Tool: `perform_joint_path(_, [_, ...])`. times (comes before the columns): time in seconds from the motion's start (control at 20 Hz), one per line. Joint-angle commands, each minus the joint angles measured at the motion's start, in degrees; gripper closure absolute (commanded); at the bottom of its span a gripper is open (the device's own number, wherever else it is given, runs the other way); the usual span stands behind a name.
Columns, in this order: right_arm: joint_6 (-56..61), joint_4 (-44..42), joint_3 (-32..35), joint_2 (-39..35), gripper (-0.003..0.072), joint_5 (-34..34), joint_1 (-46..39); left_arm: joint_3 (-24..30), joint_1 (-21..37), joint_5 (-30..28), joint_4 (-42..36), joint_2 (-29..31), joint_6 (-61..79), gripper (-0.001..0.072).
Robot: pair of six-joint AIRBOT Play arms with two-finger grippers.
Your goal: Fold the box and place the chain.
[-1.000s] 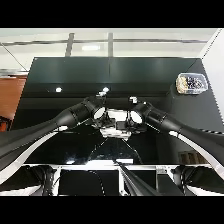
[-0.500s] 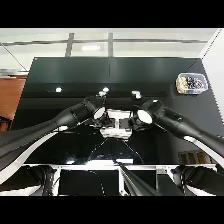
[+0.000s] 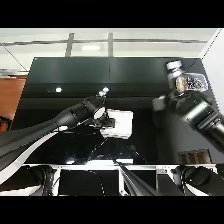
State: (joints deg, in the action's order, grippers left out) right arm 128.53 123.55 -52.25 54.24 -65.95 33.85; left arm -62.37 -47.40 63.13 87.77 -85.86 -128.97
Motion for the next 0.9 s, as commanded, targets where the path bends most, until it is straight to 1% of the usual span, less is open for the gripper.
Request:
perform_joint_path(0.0, [4.92,6.54,2.47,2.27,-0.0034,13.88,-17.44,-0.02,0.02,-0.04,0.02,0.00,-0.07,0.0682])
perform_joint_path(0.1, [4.81,-8.87,1.88,7.50,-0.0034,24.13,-31.21,-0.02,0.02,-0.04,0.04,0.00,-0.07,0.0682])
perform_joint_path(0.15, [4.09,-17.35,0.44,10.32,-0.0034,26.62,-36.70,-0.02,0.02,-0.04,0.04,0.00,-0.07,0.0682])
perform_joint_path(0.2, [0.72,-26.18,-2.29,13.53,-0.0034,26.95,-41.27,-0.02,0.02,-0.07,0.09,0.00,-0.07,0.0682])
perform_joint_path(0.25, [-4.72,-35.01,-6.34,17.31,-0.0034,25.51,-45.05,-0.02,0.02,-0.09,0.07,0.00,-0.07,0.0681])
perform_joint_path(0.3, [-8.39,-42.16,-11.17,21.38,-0.0034,22.23,-47.82,-0.02,0.02,-0.11,0.07,0.00,-0.07,0.0681])
perform_joint_path(0.35, [-9.77,-46.64,-16.17,25.31,-0.0034,17.84,-49.70,-0.02,0.02,-0.11,0.07,0.00,-0.07,0.0682])
perform_joint_path(0.4, [-9.84,-49.53,-21.33,29.38,-0.0034,12.87,-51.06,-0.02,0.02,-0.07,0.07,0.00,-0.07,0.0682])
perform_joint_path(0.45, [-9.79,-51.01,-26.73,33.68,0.0034,7.48,-51.95,-0.02,0.02,-0.07,0.04,0.00,-0.07,0.0682])
perform_joint_path(0.5, [-9.33,-51.80,-31.50,37.66,0.0069,2.91,-52.54,-0.02,0.02,0.00,0.04,0.00,-0.07,0.0682])
perform_joint_path(0.55, [-8.81,-52.28,-35.15,40.83,0.0069,-0.09,-52.68,-0.02,0.02,0.04,0.04,0.00,-0.07,0.0682])
perform_joint_path(0.6, [-7.98,-52.26,-38.01,43.41,0.0069,-1.55,-52.65,-0.02,0.02,0.15,0.04,0.00,-0.07,0.0682])
perform_joint_path(0.65, [-6.95,-52.94,-39.74,45.18,0.0069,-1.46,-52.63,-0.02,0.02,0.26,0.04,0.00,-0.07,0.0682])
perform_joint_path(0.75, [-4.26,-53.99,-41.46,47.54,0.0069,0.55,-52.65,-0.02,0.02,0.39,0.04,0.00,-0.07,0.0682])
perform_joint_path(0.8, [-3.76,-55.21,-41.97,48.39,0.0083,1.88,-52.65,-0.02,0.02,0.37,0.04,0.00,-0.07,0.0682])
perform_joint_path(0.85, [-3.76,-56.57,-42.53,49.27,0.0128,2.95,-52.68,-0.02,0.02,0.35,0.04,0.00,-0.07,0.0682])
